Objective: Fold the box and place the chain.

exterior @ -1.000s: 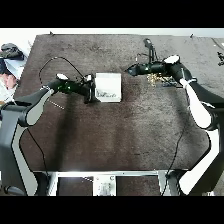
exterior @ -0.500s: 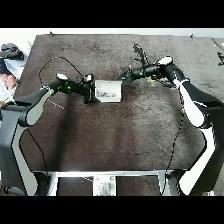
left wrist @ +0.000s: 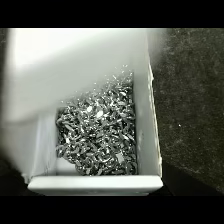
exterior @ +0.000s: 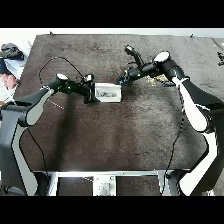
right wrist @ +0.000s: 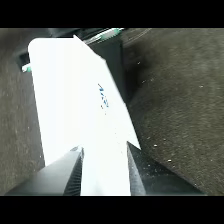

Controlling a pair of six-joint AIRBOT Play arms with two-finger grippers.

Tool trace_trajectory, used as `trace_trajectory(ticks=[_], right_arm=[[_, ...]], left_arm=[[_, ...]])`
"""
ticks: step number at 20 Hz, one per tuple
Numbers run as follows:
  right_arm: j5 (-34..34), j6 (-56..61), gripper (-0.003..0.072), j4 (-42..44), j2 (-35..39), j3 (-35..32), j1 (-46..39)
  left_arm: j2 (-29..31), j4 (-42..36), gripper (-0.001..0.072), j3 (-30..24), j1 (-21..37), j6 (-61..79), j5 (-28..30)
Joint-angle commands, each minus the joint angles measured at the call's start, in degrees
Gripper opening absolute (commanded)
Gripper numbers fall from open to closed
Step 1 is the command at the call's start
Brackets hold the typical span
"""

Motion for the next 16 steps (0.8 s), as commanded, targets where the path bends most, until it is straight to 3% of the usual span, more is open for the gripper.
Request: trace_trajectory(ticks=[1,5,11,12,16], right_arm=[[0.1,-1.1,0.0269,-1.8,0.2,0.0,1.9],[-0.1,-3.1,0.0307,-5.8,0.2,0.0,4.4],[-0.4,-5.9,0.0307,-6.2,0.0,0.0,5.1],[-0.4,-6.2,0.0388,-6.2,-0.2,0.0,5.1],[-0.4,-7.2,0.0398,-6.0,-1.1,0.0,5.4]], left_arm=[[0.0,0.0,0.0344,0.0,0.0,0.0,0.0],[0.0,0.0,0.0344,0.0,0.0,0.0,0.0],[0.0,0.0,0.0345,0.0,0.0,0.0,0.0],[0.0,0.0,0.0345,0.0,0.0,0.0,0.0],[0.0,0.0,0.0345,0.0,0.0,0.0,0.0]])
